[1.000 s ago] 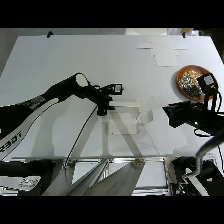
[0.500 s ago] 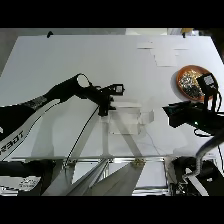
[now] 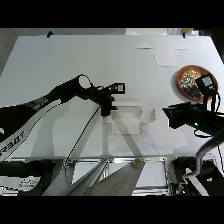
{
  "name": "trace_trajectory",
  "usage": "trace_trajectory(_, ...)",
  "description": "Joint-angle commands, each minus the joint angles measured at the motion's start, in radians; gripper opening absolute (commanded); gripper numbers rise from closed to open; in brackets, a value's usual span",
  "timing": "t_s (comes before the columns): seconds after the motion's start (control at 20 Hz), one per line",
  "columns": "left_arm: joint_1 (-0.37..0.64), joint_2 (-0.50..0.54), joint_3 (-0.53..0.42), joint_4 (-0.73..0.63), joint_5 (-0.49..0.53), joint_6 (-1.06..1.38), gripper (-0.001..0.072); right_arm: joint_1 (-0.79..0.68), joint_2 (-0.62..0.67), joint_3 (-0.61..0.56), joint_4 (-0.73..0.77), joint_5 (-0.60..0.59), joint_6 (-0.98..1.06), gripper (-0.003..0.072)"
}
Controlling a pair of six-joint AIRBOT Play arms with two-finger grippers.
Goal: Fold the box and place the chain.
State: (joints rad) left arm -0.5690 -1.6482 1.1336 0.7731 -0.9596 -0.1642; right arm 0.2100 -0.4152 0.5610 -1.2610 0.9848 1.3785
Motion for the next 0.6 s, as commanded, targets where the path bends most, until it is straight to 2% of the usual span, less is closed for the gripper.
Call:
trace_trajectory(0.0,0.0,0.0,0.0,-0.001,0.036,-0.066,0.0002,0.001,0.0,0.001,0.0,0.007,0.0,0.0302)
trace_trajectory(0.55,0.0,-0.001,0.0,0.007,0.025,-0.06,0.0005,0.001,0.0,0.001,-0.023,0.006,0.0,0.0301)
